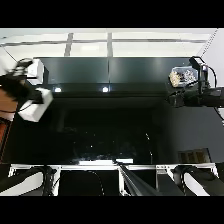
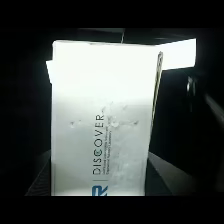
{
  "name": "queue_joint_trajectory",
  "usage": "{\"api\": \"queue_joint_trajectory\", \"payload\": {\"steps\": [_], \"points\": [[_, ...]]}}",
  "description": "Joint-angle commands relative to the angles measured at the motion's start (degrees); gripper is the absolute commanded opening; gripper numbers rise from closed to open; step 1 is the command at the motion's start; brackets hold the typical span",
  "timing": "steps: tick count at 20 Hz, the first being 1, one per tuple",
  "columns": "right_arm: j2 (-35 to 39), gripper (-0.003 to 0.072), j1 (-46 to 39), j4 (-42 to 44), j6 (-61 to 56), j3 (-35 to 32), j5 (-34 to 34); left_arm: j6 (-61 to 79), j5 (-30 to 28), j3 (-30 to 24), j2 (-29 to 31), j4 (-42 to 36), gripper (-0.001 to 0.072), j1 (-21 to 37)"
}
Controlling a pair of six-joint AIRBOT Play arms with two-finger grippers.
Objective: Fold the box and place the chain.
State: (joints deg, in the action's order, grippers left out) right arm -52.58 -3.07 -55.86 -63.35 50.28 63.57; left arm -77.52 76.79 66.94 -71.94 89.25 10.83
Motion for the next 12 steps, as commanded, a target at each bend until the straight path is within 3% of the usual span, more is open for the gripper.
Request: {"api": "queue_joint_trajectory", "payload": {"steps": [1, 5, 9, 12], "points": [[-0.26, 0.0023, 0.0, 0.42, -1.31, -0.02, -0.44, -1.07, -9.03, -2.1, -1.01, -7.32, 0.0291, 14.4], [-0.5, 0.0023, 0.0, 0.63, -2.47, -0.02, -1.88, 2.75, -16.48, 0.66, -7.8, -9.44, 0.0293, 15.34], [-0.5, 0.0023, 0.0, 0.96, -2.49, -0.02, -2.54, 2.82, -16.92, 9.7, -19.06, -11.45, 0.0292, 14.49], [-0.5, 0.0023, 0.0, 1.49, -2.73, -0.02, -2.6, 6.25, -15.21, 17.27, -25.9, -17.2, 0.0293, 14.12]]}}
